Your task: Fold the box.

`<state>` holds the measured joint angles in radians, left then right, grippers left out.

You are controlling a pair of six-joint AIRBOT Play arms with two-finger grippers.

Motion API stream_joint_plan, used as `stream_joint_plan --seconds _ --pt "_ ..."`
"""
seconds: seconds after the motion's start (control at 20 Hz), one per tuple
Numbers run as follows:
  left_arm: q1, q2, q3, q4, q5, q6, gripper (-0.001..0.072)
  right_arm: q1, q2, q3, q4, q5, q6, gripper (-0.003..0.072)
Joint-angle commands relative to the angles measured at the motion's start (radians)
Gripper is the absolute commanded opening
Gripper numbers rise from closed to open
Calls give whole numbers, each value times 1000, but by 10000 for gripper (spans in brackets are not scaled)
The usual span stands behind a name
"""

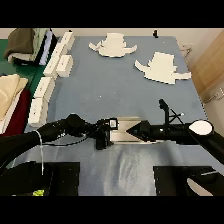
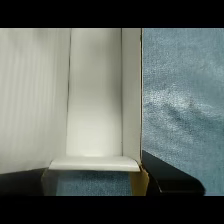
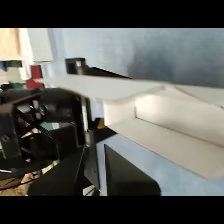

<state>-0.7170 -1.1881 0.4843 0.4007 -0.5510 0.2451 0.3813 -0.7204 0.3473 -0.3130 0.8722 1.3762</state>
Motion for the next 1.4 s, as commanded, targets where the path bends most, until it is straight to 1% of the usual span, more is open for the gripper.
stream_joint_plan --seconds 0.0,0.15,0.25,0.35,0.45,0.6,1.1,1.25,1.3,1.35 --pt "0 -1 0 0 0 0 528 -1 -157 84 121 -9 -163 193" --pt "0 -1 0 0 0 0 528 -2 -297 216 -28 -10 -164 193" --pt "0 -1 0 0 0 0 528 -1 -377 281 -129 -11 -140 193" --pt "0 -1 0 0 0 0 528 -1 -438 309 -189 -14 -135 189" --pt "0 -1 0 0 0 0 528 -1 -484 310 -227 -21 -136 188" --pt "0 -1 0 0 0 0 528 0 -537 310 -234 -20 -141 189" --pt "0 -1 0 0 0 0 528 0 -549 310 -249 -20 -158 189" --pt "0 -1 0 0 0 0 528 0 -528 312 -248 -16 -158 188" --pt "0 -1 0 0 0 0 528 0 -511 318 -249 -14 -158 185" --pt "0 -1 0 0 0 0 528 0 -484 325 -249 -10 -158 143"
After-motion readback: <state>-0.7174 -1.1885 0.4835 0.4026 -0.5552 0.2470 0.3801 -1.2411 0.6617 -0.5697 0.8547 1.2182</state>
